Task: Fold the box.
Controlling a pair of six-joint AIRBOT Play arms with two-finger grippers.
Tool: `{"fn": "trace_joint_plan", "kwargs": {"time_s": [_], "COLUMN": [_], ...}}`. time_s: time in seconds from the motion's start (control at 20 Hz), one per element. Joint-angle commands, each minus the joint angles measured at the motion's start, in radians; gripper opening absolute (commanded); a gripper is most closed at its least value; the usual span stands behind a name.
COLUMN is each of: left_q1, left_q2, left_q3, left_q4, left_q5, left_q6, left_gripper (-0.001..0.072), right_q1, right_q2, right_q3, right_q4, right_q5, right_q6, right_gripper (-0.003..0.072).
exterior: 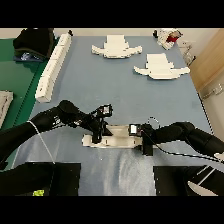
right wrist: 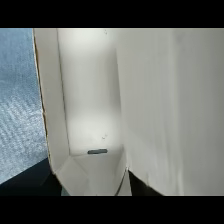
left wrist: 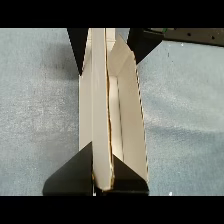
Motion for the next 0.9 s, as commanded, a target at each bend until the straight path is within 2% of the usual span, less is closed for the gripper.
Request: {"fn": "trace_joint_plan", "kwargs": {"time_s": [0.0,0.85], "left_q1": [0.000,0.000], "left_q2": [0.001,0.001], "left_q3": [0.000,0.000], "left_q4": [0.000,-0.007], "left_q5": [0.000,0.002], "left_q6": [0.000,0.000], "left_gripper": [0.0013,0.0015], "right_q1": [0.000,0.000], "right_q2": [0.000,0.000], "right_q3": [0.000,0.000], "right_q4": [0.000,0.000], "right_q5": [0.000,0.000], "right_q6": [0.000,0.000], "right_gripper": [0.0510,0.0510]}}
